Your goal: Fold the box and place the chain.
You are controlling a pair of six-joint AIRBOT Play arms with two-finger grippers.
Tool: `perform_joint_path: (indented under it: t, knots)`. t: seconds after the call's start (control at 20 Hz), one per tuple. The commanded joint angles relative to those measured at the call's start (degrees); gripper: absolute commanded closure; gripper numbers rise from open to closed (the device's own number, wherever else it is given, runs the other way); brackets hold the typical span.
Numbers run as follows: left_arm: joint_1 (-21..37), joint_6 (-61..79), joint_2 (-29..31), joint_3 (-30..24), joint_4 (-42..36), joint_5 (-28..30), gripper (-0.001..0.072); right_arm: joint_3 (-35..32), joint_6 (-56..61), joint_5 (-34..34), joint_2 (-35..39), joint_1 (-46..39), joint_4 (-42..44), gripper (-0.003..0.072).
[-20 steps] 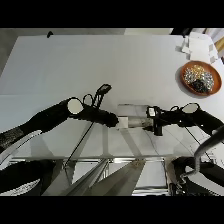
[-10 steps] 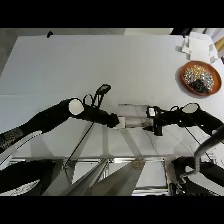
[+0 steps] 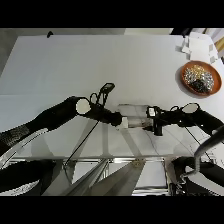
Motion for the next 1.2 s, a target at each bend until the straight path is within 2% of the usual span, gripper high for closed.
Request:
perform_joint_path:
  t: [0.0, 0.35, 0.75, 1.15]
  knots:
    - [-0.8, -5.7, -0.2, 1.4, 3.7, -0.5, 0.0315, 0.0, 0.0, 0.0, 0.0, 0.0, 0.0, 0.0252]
    - [-2.3, -15.5, -0.3, 2.1, 11.1, -2.2, 0.0315, 0.0, 0.0, 0.0, 0.0, 0.0, 0.0, 0.0252]
    - [-4.6, -17.1, -4.7, 7.2, 11.3, -4.3, 0.0315, 0.0, 0.0, 0.0, 0.0, 0.0, 0.0, 0.0252]
    - [-5.2, -23.3, -5.7, 8.0, 14.1, -5.0, 0.0315, 0.0, 0.0, 0.0, 0.0, 0.0, 0.0, 0.0252]
